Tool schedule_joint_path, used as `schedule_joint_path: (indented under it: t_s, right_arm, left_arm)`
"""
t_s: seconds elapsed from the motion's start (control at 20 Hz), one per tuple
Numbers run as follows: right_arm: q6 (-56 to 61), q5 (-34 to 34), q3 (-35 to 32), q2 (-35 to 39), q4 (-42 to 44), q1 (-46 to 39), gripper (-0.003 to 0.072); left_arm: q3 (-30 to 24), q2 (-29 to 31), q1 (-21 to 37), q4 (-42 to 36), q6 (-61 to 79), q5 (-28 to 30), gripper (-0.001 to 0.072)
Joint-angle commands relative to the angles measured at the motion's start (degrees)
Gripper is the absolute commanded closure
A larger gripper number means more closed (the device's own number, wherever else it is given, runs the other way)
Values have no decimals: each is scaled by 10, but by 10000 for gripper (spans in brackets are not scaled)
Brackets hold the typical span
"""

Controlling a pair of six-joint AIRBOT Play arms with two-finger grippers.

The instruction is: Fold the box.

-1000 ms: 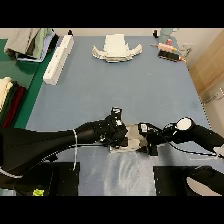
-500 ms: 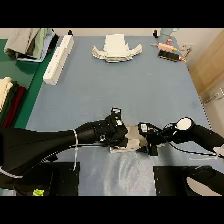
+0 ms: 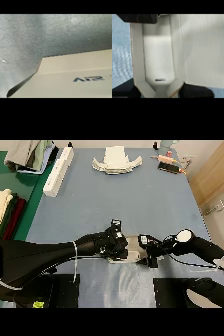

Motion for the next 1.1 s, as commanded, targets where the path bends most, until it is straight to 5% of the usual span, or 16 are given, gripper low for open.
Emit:
schedule_joint_path:
  t_s: [0.0,0.25,0.3,0.35,1.05]
  right_arm:
    - [0,0,0,0,0,0,86]
    - [0,0,0,0,0,0,86]
    - [0,0,0,0,0,0,85]
    - [0,0,0,0,0,0,86]
    - [0,0,0,0,0,0,86]
  left_arm:
    - [1,0,0,1,0,-10,384]
    - [1,0,0,-4,-30,-29,423]
    - [1,0,0,-4,-37,-28,519]
    - [1,0,0,-3,-33,-25,688]
    - [0,0,-1,21,-26,37,687]
